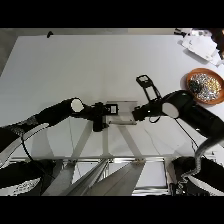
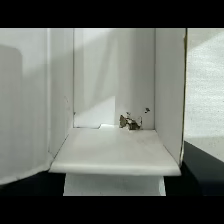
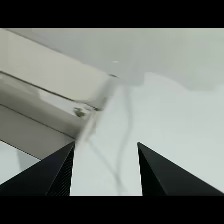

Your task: Fold the box and place the chain.

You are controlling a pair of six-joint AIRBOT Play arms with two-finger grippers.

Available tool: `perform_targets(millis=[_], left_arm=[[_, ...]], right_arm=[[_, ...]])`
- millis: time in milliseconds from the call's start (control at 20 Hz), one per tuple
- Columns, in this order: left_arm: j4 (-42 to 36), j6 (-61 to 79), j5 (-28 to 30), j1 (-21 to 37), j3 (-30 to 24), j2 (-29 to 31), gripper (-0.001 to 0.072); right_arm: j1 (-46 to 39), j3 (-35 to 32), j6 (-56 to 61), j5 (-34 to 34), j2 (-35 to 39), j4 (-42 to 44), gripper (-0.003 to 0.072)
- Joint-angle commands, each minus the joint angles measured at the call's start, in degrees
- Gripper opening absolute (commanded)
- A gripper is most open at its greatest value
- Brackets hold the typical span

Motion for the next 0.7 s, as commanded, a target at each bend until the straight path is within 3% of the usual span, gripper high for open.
perform_targets(millis=[0, 150, 350, 500, 650], left_arm=[[-0.02, -0.04, 0.0, 0.0, -0.02, 0.0, 0.0013], [-0.02, -0.04, -0.02, 0.0, -0.02, 0.0, 0.0013], [0.0, -0.04, 0.0, 0.0, -0.02, 0.02, 0.0013], [0.0, -0.04, 0.0, 0.0, -0.02, 0.0, 0.0013], [-0.02, -0.04, 0.0, 0.0, -0.02, 0.02, 0.0013]], right_arm=[[-10.14, 1.16, -6.86, 1.6, 8.26, -1.64, 0.0447], [-26.14, 2.29, -12.9, -5.79, 10.03, -1.68, 0.0445], [-46.53, 2.45, -16.7, -13.16, 5.99, -1.31, 0.0447], [-55.17, 4.57, -18.32, -18.93, -2.14, 1.33, 0.0446], [-59.63, 11.02, -19.43, -17.31, -15.15, 1.73, 0.0446]])
